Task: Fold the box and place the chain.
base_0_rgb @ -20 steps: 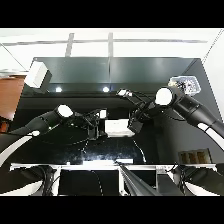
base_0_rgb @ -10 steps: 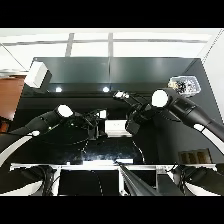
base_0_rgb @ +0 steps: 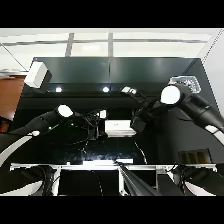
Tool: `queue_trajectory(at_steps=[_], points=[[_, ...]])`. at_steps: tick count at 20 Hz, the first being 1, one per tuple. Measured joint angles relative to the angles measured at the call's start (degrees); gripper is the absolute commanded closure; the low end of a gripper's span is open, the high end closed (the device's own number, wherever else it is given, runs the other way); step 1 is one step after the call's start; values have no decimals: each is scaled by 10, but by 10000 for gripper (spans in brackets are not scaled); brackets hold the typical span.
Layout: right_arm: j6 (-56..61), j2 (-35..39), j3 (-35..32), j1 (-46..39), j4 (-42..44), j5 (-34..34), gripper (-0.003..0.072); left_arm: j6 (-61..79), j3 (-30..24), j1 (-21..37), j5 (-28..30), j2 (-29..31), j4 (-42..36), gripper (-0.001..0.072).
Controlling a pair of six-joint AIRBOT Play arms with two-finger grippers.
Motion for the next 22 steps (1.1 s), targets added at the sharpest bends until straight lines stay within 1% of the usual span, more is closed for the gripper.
queue_trajectory(at_steps=[1, 3, 5, 9, 11, 13, 17, 22], points=[[15, 10, -1, -15, -1, 9, 675, 0, 0, 0, 0, 0, 0, 296], [53, 24, -13, -48, 10, 28, 665, 0, 0, 0, 0, 0, 0, 296], [82, 31, -45, -75, 56, 25, 664, 0, 0, 0, 0, 0, 0, 296], [109, 29, -125, -90, 216, -41, 664, -1, 0, 0, 0, 0, 0, 295], [114, 17, -147, -82, 276, -76, 664, -1, 0, 0, 0, 0, 0, 296], [118, 1, -159, -69, 318, -101, 664, 0, 0, 0, 0, 0, 0, 296], [121, -30, -168, -57, 353, -129, 663, -1, 0, 0, 0, 0, 0, 296], [130, -52, -170, -53, 340, -142, 663, -1, 0, 0, 0, 0, 0, 296]])
